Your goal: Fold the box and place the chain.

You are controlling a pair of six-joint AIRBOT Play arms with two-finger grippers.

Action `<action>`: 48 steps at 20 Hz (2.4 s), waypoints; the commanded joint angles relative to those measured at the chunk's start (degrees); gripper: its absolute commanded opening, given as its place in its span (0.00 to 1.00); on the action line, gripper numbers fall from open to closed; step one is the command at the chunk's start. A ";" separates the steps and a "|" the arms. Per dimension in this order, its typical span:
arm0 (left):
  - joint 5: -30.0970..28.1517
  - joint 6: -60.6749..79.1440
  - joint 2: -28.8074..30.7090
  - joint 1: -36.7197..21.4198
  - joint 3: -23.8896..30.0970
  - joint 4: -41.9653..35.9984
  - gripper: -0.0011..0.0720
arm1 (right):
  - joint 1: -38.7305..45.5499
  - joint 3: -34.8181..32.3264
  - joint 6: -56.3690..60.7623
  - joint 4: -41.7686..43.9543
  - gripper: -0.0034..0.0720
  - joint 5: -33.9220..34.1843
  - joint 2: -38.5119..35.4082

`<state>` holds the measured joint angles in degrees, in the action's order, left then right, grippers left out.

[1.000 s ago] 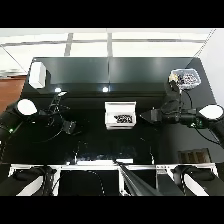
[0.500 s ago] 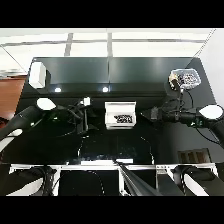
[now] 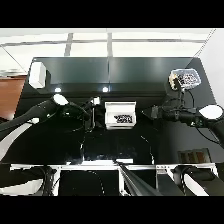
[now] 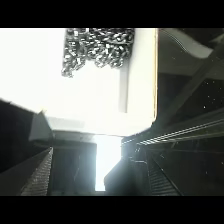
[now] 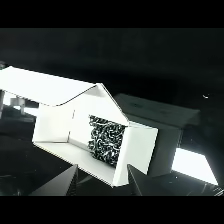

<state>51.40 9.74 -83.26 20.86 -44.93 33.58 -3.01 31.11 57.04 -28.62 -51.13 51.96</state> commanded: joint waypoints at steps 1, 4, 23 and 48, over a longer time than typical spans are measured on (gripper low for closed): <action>-0.39 0.33 -2.10 0.96 -1.49 0.00 0.99 | -0.04 0.00 -0.02 -0.48 0.53 0.59 -0.02; -0.87 0.33 -3.45 2.64 -3.72 -0.17 0.99 | -0.04 0.00 0.00 -0.48 0.53 0.59 -0.02; -0.11 1.11 -3.85 4.04 -4.28 -0.39 0.47 | -1.66 10.16 4.87 1.36 0.98 13.25 10.86; 0.24 0.98 -3.85 4.07 -4.28 -0.42 0.47 | -15.30 26.67 -35.06 -18.08 0.97 -11.39 22.56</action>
<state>51.62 10.79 -87.11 24.91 -49.17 33.17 -17.28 56.47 20.23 -41.17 -60.90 75.92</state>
